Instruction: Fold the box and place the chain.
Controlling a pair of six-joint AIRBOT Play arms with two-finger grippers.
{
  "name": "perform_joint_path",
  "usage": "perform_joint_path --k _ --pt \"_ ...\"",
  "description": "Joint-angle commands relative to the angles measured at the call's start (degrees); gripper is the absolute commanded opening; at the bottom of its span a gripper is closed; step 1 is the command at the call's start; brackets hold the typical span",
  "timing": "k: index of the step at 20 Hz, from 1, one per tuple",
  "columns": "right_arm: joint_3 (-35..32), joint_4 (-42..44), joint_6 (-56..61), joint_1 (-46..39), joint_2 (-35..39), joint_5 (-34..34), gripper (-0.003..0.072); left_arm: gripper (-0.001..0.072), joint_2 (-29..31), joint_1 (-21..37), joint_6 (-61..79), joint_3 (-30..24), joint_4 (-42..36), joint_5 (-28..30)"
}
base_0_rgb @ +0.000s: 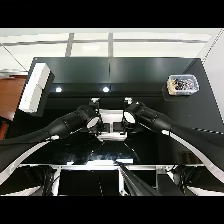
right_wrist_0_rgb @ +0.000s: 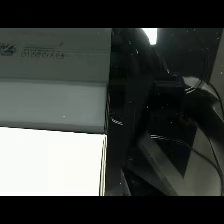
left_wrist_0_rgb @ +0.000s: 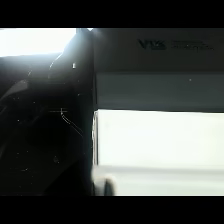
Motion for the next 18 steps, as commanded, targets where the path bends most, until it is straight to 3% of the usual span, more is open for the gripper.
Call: perform_joint_path --k 1,2,4,6,7,18 --pt "0.1 0.0 -0.3 0.1 0.1 0.4 0.0312 0.0030 0.0 0.0 -0.2 0.0 -0.1 0.2" --pt "0.1 0.0 -0.2 0.1 0.1 0.4 0.0310 0.0030 0.0 0.0 -0.2 0.0 -0.1 0.2" --pt "0.1 0.0 -0.2 0.1 0.1 0.4 0.0199 0.0029 0.0 0.0 -0.2 0.1 -0.1 0.2" --pt "0.1 0.0 -0.2 0.1 0.1 0.4 0.0189 0.0030 0.0 0.0 -0.2 0.1 -0.1 0.2" --pt "0.1 0.0 -0.2 0.1 0.1 0.5 0.0123 0.0030 0.0 0.0 -0.2 0.1 -0.2 0.2" --pt "0.1 -0.4 -0.2 0.1 0.2 2.0 0.0145 0.0030 0.0 0.0 -0.2 0.1 -0.8 0.1"
